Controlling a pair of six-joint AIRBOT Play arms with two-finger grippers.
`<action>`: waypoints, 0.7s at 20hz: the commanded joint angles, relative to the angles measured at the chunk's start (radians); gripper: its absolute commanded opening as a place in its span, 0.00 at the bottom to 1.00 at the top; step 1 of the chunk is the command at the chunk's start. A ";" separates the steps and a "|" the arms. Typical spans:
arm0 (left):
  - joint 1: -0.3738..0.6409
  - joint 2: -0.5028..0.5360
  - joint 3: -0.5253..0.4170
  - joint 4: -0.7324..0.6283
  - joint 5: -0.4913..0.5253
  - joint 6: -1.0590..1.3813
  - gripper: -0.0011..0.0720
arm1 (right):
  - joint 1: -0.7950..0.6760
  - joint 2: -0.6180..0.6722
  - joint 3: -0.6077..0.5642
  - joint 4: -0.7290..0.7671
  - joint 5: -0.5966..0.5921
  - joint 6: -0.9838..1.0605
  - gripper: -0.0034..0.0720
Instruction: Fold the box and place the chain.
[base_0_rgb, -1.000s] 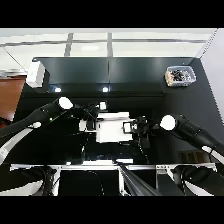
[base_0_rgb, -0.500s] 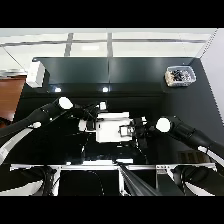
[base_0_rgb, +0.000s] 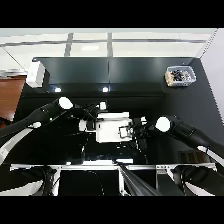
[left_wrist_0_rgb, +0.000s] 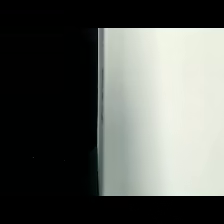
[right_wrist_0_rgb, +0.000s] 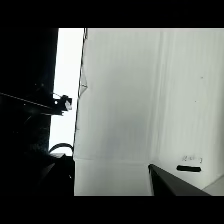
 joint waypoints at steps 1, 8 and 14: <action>0.000 -0.001 0.000 0.000 0.001 -0.001 0.04 | 0.005 -0.014 0.001 0.043 0.010 -0.064 0.93; 0.000 -0.001 0.000 0.000 0.000 -0.001 0.04 | 0.022 -0.042 0.001 0.061 -0.107 -0.082 0.93; 0.000 -0.001 0.000 0.000 0.000 -0.001 0.04 | 0.022 -0.041 0.001 0.061 -0.139 -0.078 0.93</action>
